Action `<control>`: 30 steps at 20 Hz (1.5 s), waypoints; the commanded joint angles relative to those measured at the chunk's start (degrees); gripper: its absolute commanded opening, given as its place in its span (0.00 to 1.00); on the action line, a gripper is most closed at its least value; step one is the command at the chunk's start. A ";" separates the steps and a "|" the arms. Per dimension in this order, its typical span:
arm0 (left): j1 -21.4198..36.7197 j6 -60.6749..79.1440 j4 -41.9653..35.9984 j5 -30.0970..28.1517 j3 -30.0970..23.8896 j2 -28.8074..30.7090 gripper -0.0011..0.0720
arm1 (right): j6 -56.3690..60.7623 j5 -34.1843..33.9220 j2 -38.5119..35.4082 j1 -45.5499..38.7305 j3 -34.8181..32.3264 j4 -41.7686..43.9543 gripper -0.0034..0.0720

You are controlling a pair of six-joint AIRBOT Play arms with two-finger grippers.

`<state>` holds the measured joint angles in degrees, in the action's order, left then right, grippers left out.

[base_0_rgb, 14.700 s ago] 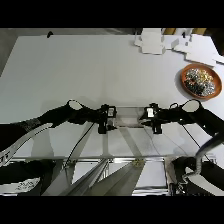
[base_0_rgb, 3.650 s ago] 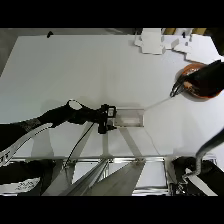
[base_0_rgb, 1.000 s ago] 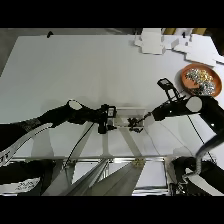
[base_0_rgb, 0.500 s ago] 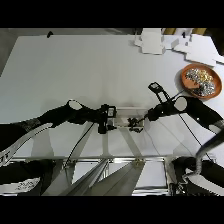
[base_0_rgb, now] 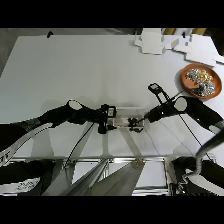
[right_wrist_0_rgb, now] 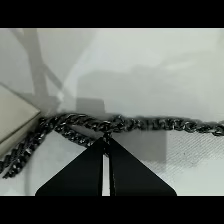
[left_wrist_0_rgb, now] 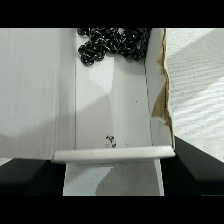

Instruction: Fold the box and place the chain.

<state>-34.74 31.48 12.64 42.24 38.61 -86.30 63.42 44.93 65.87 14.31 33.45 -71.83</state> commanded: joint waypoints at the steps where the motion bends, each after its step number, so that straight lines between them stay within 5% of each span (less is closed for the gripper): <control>1: 0.02 0.02 0.02 -0.02 -0.02 0.00 0.22 | 2.95 4.11 -5.90 0.74 0.07 -2.38 0.07; 6: 0.02 0.02 0.02 -0.02 -0.02 0.00 0.22 | 6.21 6.38 -19.91 0.74 1.75 1.07 0.07; 15: 0.02 0.02 0.02 -0.02 -0.02 0.02 0.22 | -14.84 8.55 -28.92 0.74 2.56 37.03 0.07; 30: 0.02 0.02 0.02 0.00 -0.02 0.00 0.22 | -17.42 12.98 -29.64 0.70 17.22 42.56 0.07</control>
<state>-34.74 31.51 12.64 42.24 38.61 -86.30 46.24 57.63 36.27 14.98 49.04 -30.22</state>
